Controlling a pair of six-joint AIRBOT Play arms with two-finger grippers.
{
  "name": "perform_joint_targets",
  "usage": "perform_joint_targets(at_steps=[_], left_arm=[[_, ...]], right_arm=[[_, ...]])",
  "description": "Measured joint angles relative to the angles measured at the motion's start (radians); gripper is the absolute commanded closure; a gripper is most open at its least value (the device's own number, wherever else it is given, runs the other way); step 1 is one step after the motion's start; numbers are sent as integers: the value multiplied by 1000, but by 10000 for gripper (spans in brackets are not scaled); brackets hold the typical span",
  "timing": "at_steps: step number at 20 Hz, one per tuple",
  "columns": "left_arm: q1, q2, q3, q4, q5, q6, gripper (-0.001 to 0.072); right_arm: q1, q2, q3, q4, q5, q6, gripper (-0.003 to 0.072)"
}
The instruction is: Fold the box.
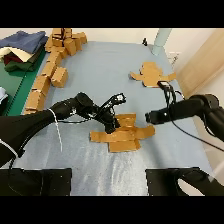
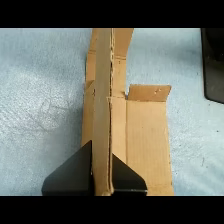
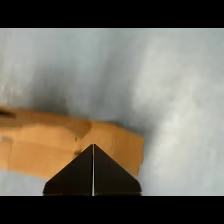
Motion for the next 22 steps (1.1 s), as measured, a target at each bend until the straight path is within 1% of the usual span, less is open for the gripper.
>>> perform_joint_targets(at_steps=[2,3,4,5,6,8,11,13,16,20,22], left_arm=[[0,0,0,0,1,-3,696],[0,0,0,0,2,-3,696],[0,0,0,1,2,-3,696],[0,0,0,1,2,-3,696],[0,0,0,1,2,-3,696],[0,0,0,1,2,-3,696],[0,0,0,1,2,-4,696],[0,0,0,1,2,-4,696],[0,0,0,1,2,-6,696],[0,0,0,1,2,-6,696],[0,0,0,1,2,-6,696]], right_arm=[[122,87,-43,-28,-45,3,678],[198,137,-76,-47,-56,7,573],[277,183,-115,-62,-56,8,302],[347,219,-152,-76,-53,10,128],[419,247,-190,-106,-39,10,105],[531,272,-253,-198,-7,-2,105],[631,249,-305,-329,71,-101,105],[661,210,-321,-377,130,-176,105],[681,135,-332,-412,214,-274,105],[691,44,-336,-442,263,-345,108],[692,20,-336,-466,283,-355,108]])
